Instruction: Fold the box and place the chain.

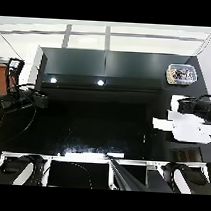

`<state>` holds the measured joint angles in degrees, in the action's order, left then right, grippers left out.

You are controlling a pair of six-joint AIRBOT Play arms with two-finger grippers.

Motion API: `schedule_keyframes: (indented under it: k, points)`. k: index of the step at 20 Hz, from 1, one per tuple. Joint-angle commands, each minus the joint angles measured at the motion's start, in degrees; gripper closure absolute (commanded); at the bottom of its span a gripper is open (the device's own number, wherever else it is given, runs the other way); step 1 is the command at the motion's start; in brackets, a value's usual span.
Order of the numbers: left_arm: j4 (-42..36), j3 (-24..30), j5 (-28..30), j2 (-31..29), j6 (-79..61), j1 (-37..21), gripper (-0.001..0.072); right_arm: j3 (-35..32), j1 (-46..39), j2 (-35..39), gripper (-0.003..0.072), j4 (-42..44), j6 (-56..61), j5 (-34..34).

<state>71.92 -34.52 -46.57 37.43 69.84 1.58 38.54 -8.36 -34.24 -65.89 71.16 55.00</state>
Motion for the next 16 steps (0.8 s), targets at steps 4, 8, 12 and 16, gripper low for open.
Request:
schedule_keyframes:
  k: [4, 8, 12, 16]
  points:
    - [0.0, 0.0, 0.0, 0.0, 0.0, 0.0, 0.068, 0.0, 0.0, 0.1, 0.067, 0.0, 0.0, 0.0]
    - [0.0, 0.0, 0.0, 0.0, 0.0, 0.0, 0.068, 0.0, 0.0, 0.1, 0.067, 0.0, 0.0, 0.0]
    - [0.0, 0.0, 0.0, 0.0, 0.0, 0.0, 0.068, 0.0, 0.0, 0.1, 0.067, 0.0, 0.0, 0.0]
    - [-0.7, 0.1, 2.3, 0.1, 0.0, 0.0, 0.0679, 0.0, 0.0, 0.1, 0.067, 1.4, 0.0, -2.3]
